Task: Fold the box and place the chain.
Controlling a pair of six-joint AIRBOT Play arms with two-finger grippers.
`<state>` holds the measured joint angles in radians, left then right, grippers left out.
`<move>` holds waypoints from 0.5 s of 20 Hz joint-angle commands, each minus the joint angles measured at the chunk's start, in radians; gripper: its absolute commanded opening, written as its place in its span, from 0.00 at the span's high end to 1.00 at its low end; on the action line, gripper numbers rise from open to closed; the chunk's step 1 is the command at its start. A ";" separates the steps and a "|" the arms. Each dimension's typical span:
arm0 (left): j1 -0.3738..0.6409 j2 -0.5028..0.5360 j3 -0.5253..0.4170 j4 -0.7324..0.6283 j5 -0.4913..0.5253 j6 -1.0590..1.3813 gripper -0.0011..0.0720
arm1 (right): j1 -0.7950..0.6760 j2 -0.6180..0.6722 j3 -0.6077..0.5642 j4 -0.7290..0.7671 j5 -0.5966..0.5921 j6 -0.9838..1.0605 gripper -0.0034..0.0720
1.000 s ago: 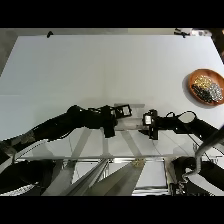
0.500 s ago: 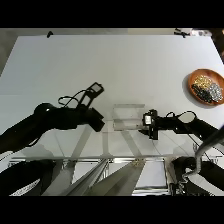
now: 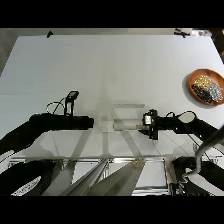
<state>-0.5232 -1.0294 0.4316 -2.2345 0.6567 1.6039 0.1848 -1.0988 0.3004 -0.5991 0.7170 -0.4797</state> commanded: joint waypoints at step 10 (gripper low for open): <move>-0.014 -0.143 -0.007 -0.301 0.024 0.243 0.97 | 0.001 0.000 0.000 0.000 0.000 0.000 0.40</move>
